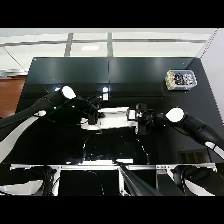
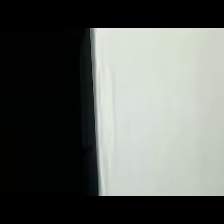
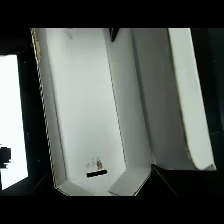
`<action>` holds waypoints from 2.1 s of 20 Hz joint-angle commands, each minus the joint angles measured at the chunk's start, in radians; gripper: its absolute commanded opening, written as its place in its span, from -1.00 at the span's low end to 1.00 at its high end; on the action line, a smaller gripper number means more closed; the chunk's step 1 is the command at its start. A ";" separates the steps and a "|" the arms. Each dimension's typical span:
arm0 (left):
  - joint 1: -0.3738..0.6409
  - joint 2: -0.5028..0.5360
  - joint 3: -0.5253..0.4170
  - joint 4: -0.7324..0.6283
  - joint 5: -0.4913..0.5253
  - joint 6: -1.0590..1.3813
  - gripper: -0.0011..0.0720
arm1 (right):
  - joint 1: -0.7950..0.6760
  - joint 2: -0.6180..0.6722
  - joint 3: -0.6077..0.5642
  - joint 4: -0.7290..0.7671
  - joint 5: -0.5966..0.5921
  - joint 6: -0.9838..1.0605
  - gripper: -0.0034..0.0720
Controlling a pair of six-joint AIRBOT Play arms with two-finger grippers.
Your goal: Fold the box and place the chain.
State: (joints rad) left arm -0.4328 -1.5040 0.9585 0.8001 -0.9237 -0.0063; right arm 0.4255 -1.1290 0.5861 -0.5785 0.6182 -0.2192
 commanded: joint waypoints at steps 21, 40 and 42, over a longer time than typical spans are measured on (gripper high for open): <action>0.000 0.000 0.001 0.011 -0.001 0.003 -0.90 | -0.039 -0.179 0.013 0.114 0.095 -0.053 0.95; 0.000 0.000 0.001 0.010 -0.001 0.003 -0.90 | 0.021 -0.216 0.050 -0.018 0.031 0.103 0.84; 0.000 0.000 0.001 0.010 0.000 0.003 -0.90 | 0.025 -0.217 0.050 -0.026 0.031 0.104 0.84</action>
State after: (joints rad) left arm -0.4328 -1.5036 0.9585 0.8104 -0.9253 -0.0036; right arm 0.4442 -1.3434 0.6350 -0.5816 0.6563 -0.1261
